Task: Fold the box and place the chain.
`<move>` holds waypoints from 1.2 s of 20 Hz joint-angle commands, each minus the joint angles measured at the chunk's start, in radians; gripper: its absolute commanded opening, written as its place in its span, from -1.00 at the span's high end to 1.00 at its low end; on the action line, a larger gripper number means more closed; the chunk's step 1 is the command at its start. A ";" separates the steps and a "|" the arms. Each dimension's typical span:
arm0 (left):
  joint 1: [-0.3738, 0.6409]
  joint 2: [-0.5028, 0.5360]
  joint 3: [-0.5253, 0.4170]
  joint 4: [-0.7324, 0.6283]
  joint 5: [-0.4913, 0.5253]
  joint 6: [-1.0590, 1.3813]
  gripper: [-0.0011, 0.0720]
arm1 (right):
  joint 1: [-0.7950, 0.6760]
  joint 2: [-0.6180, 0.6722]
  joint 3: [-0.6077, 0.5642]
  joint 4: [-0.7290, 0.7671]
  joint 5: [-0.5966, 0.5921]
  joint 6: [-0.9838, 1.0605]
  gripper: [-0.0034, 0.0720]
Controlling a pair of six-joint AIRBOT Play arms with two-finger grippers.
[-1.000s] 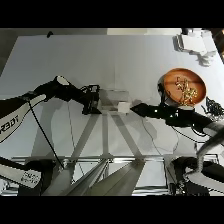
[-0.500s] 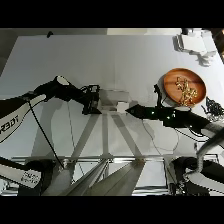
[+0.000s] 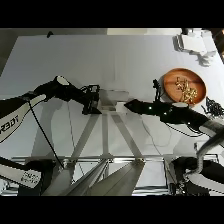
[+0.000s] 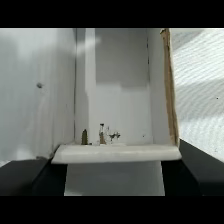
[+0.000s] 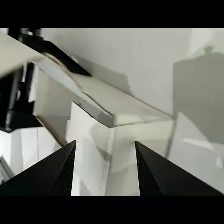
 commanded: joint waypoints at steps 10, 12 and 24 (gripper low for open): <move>0.001 0.000 0.000 0.000 0.000 0.001 0.58 | 0.161 0.000 0.041 -0.204 -0.341 0.130 -0.20; 0.001 0.000 0.000 0.000 0.000 0.001 0.58 | 0.161 0.000 0.041 -0.204 -0.353 0.130 -0.20; 0.001 0.000 0.000 0.000 0.000 0.001 0.58 | 0.161 0.007 0.125 -0.391 -0.211 0.234 -0.70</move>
